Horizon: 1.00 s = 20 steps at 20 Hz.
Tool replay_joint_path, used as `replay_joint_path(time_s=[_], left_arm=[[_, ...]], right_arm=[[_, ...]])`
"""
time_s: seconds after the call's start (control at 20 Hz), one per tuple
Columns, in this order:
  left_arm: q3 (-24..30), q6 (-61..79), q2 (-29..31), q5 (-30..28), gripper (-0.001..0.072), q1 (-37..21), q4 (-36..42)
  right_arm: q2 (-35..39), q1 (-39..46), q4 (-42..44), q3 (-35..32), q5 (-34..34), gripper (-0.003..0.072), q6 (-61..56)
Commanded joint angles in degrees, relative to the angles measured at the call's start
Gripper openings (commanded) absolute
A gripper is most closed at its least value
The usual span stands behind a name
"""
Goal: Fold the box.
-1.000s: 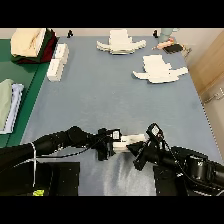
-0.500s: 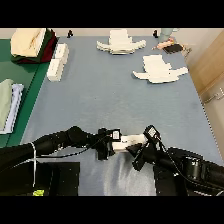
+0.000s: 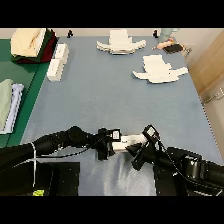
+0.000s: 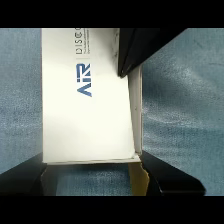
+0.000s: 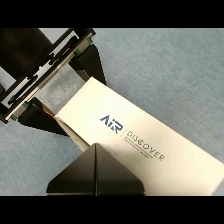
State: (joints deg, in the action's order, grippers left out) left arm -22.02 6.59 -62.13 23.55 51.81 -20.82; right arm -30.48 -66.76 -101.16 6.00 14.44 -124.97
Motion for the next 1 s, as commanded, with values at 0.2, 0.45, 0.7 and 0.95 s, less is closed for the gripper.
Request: replay_joint_path(time_s=[0.2, 0.45, 0.7, 0.95], left_arm=[[0.0, 0.0, 0.0, 0.0, 0.059, 0.0, 0.0], [0.0, 0.0, 0.0, 0.1, 0.059, 0.0, 0.0], [0.0, 0.0, 0.0, 0.0, 0.059, 0.0, 0.0], [0.0, 0.0, 0.0, 0.0, 0.059, 0.0, 0.0]], right_arm=[[3.0, 0.0, -2.9, 5.8, 4.2, 0.0003, 0.0], [3.0, 0.0, -13.2, 12.9, 20.4, 0.0003, 0.0], [0.5, 0.3, -19.9, 20.5, 45.3, 0.0004, -3.1], [-10.6, 11.0, -15.9, 31.2, 56.7, 0.0004, -5.7]])
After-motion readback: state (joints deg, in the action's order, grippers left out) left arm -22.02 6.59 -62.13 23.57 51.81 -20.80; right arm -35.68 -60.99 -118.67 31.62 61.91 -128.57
